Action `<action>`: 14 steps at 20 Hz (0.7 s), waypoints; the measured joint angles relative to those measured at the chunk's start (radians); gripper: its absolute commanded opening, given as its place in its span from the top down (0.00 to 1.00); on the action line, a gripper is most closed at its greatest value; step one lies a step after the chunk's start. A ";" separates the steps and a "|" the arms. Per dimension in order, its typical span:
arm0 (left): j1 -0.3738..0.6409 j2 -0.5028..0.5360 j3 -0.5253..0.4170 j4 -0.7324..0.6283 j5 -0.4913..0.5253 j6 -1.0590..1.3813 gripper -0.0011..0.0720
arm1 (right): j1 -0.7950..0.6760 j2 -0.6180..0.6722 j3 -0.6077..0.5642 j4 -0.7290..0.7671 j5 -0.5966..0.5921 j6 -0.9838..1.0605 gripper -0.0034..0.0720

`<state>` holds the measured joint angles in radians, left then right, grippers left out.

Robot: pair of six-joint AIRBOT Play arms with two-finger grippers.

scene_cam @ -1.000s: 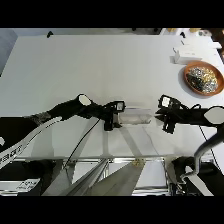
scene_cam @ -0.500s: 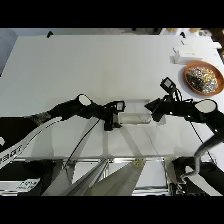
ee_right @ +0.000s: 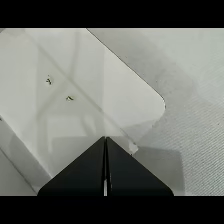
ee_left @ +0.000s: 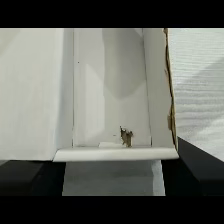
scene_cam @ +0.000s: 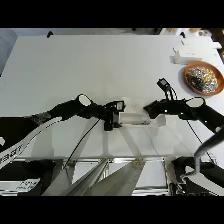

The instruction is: Fold the box and place the chain.

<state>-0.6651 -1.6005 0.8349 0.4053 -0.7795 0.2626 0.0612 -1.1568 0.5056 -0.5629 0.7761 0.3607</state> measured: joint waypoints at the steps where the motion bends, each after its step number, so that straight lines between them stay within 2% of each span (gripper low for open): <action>1: 0.000 0.000 0.000 0.002 0.000 0.004 0.61 | 0.001 0.005 0.019 0.002 0.035 0.003 0.93; 6: 0.000 0.000 0.000 0.001 -0.001 0.003 0.61 | 0.001 0.093 0.121 -0.067 0.206 0.007 0.93; 8: 0.000 0.000 0.000 0.000 -0.002 0.000 0.61 | 0.001 0.147 0.139 -0.186 0.251 0.007 0.93; 11: 0.000 0.000 0.000 -0.001 -0.002 0.000 0.61 | 0.001 0.203 0.151 -0.452 0.337 0.006 0.92; 12: 0.000 0.000 0.000 -0.001 -0.002 0.000 0.61 | 0.001 0.211 0.153 -0.522 0.364 0.000 0.84; 13: 0.000 0.000 0.000 -0.001 -0.002 0.000 0.61 | 0.001 0.217 0.154 -0.573 0.386 -0.018 0.60; 14: 0.000 0.000 0.000 -0.001 -0.003 0.000 0.61 | 0.001 0.221 0.154 -0.603 0.403 -0.048 0.31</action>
